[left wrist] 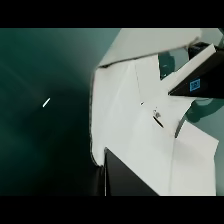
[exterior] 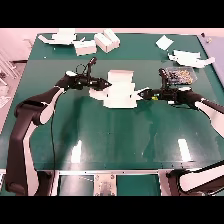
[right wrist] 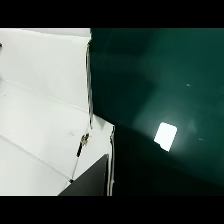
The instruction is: Fold the box and place the chain.
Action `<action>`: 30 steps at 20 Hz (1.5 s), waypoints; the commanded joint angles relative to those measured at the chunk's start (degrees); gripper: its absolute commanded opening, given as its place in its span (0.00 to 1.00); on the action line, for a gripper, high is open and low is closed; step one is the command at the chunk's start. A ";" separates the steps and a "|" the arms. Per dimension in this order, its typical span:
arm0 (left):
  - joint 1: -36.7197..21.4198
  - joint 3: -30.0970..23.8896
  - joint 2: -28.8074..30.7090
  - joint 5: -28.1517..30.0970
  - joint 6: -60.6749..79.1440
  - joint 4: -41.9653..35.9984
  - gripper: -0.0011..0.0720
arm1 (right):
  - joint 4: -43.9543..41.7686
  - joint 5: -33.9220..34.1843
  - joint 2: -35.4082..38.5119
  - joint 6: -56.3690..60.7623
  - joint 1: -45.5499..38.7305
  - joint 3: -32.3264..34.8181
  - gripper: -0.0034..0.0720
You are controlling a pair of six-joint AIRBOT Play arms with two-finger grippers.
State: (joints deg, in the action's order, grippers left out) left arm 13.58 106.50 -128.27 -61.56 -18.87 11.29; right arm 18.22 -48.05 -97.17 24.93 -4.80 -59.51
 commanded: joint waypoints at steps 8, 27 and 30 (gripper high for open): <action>-0.13 -0.35 -0.39 -7.80 30.29 0.55 0.04 | -0.15 -0.02 0.00 -1.64 0.00 0.00 0.05; -2.40 -0.76 -0.85 -12.72 37.57 2.69 0.04 | -7.30 0.02 0.00 -2.95 -6.84 -1.60 0.64; -1.31 -2.49 -0.85 -8.31 38.93 2.27 0.04 | -7.30 0.04 0.00 -2.99 -6.86 -1.73 0.64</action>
